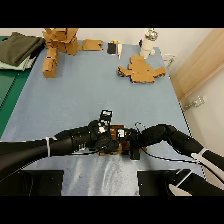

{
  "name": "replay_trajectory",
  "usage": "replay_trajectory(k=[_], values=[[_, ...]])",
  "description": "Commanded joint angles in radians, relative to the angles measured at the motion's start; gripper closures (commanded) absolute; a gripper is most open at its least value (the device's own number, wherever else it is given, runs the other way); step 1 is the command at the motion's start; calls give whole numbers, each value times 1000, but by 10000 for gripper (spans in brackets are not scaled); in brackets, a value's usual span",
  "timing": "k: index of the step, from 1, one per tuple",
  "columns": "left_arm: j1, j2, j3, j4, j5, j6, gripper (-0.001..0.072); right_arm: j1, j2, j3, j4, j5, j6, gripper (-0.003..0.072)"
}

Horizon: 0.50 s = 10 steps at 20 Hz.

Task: Fold the box.

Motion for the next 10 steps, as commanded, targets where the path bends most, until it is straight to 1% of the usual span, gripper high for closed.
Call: replay_trajectory(k=[1, 4, 6, 7, 8, 9, 10], values=[[-13, -39, 13, 3, -27, -54, 190, 0, 0, 0, 0, 0, 0, 128], [-11, -60, 13, 4, -13, -62, 189, 0, 0, 0, 0, 0, 1, 128], [-11, -60, 13, 5, 23, -71, 191, 0, 0, 0, 0, 0, 0, 128], [-11, -61, 13, 14, 24, -98, 241, 0, 0, 0, 0, 0, 0, 128], [-11, -61, 13, 21, 23, -103, 468, 0, 0, 0, 0, 0, 0, 128], [-11, -61, 13, 26, 24, -102, 668, 0, 0, 0, 0, 0, 0, 128], [-11, -61, 13, 27, 23, -102, 698, 0, 0, 0, 0, 0, 0, 128]])
